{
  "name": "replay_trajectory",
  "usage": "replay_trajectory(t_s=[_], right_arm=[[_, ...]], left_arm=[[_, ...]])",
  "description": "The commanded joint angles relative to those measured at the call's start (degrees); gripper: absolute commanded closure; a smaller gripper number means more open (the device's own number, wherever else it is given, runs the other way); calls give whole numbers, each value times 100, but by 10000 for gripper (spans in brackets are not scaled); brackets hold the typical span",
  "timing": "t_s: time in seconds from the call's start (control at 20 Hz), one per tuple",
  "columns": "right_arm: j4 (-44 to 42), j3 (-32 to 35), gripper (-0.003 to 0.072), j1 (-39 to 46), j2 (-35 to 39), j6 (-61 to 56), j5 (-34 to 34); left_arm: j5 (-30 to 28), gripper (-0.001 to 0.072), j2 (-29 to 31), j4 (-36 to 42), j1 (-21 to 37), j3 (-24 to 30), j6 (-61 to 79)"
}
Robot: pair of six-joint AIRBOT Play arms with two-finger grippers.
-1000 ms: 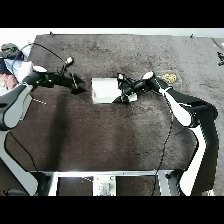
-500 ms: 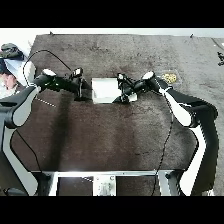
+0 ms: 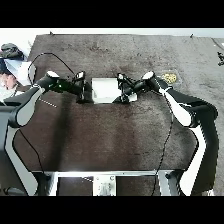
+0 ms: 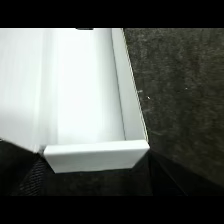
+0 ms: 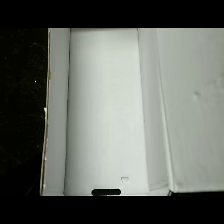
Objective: Fold the box and place the chain.
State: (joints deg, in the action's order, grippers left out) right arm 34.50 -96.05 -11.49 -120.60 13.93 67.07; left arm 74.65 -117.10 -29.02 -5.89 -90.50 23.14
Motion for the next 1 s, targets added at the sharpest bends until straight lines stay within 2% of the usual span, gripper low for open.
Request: replay_trajectory(t_s=[0.0, 0.65, 0.95], right_arm=[[-2, -2, 214, -7, -2, -4, 2], [-2, -2, 214, -7, -2, -4, 2], [-2, -2, 213, -4, -2, -4, 0]], left_arm=[[-264, -11, -28, 57, -74, -2, 52], [-761, -11, -190, 271, -247, -4, 330], [-546, -6, -190, 326, -247, -4, 328]])
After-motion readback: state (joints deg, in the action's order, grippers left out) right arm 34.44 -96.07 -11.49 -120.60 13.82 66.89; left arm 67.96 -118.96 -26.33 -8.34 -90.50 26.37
